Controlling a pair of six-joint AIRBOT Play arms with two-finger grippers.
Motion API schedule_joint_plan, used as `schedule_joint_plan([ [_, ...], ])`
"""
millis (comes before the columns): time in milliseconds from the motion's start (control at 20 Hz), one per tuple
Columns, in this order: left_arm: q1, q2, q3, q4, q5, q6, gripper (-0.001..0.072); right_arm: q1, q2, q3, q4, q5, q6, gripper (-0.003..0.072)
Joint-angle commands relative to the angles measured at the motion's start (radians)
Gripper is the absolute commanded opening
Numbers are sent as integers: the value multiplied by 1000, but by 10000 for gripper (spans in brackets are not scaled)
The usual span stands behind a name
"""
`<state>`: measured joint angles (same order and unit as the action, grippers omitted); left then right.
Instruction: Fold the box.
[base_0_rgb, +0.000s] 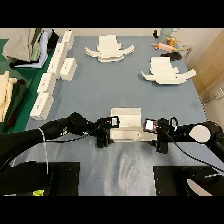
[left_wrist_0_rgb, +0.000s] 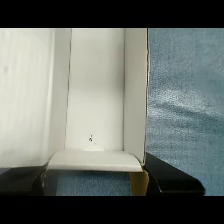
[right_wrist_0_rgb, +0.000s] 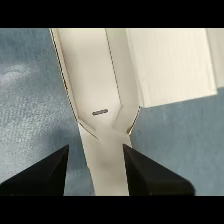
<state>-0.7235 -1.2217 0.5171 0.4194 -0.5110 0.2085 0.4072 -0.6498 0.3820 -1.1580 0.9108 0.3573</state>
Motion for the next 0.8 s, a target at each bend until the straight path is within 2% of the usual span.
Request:
schedule_joint_plan([
  [0,0,0,0,0,0,0,519,0,-74,-30,77,-142,-194,529],
  [150,0,0,0,0,0,0,519,0,-128,-30,119,-209,-265,501],
  [200,0,0,0,0,0,0,519,0,-133,-30,136,-213,-272,462],
  [250,0,0,0,0,0,0,519,0,-133,-30,155,-211,-272,333],
  [400,0,0,0,0,0,0,519,0,-133,-30,236,-177,-273,193],
  [700,0,0,0,0,0,0,519,33,-151,-30,332,-217,-339,196],
  [750,0,0,0,0,0,0,519,37,-162,-30,346,-225,-339,255],
])
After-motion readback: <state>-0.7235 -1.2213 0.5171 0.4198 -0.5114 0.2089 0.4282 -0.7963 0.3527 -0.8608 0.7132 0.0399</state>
